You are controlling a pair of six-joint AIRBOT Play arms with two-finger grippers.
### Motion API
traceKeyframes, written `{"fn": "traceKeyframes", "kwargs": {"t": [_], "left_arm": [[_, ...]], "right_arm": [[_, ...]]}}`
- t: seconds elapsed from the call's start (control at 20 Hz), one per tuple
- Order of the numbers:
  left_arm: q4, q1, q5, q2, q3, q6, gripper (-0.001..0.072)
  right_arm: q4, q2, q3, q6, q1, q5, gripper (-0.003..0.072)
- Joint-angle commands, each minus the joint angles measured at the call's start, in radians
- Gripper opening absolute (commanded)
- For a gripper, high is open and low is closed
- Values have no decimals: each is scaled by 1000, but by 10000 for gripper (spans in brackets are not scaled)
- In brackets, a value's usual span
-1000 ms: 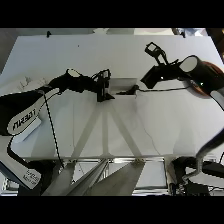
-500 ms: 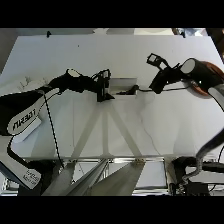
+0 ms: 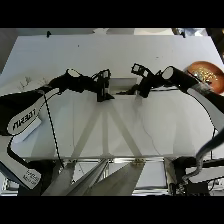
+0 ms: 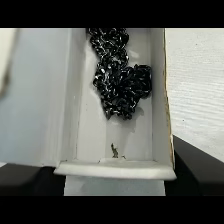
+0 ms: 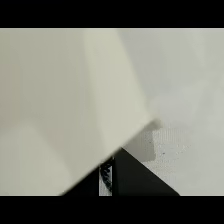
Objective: Fold the box and place the chain.
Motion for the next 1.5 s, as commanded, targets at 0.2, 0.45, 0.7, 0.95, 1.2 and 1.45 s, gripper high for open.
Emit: {"fn": "traceKeyframes", "kwargs": {"t": [0.2, 0.45, 0.7, 0.95, 1.2, 1.45], "left_arm": [[0, 0, -1, 0, 0, 1, 280], [0, 0, -2, 0, 0, 0, 280], [0, 0, -1, 0, 0, 1, 280], [0, 0, -1, 0, 0, 0, 280], [0, 0, -2, 0, 0, 1, 280], [0, 0, -1, 0, 0, 0, 280]], "right_arm": [[-65, 93, 0, 100, 11, -42, 20], [-60, 259, 0, 102, 12, 54, 20], [-23, 385, 0, 117, 26, 165, 20], [-5, 413, 0, 126, 121, 158, 20], [-6, 413, 0, 156, 186, 109, 20], [-61, 388, 0, 213, 186, 97, 19]]}}
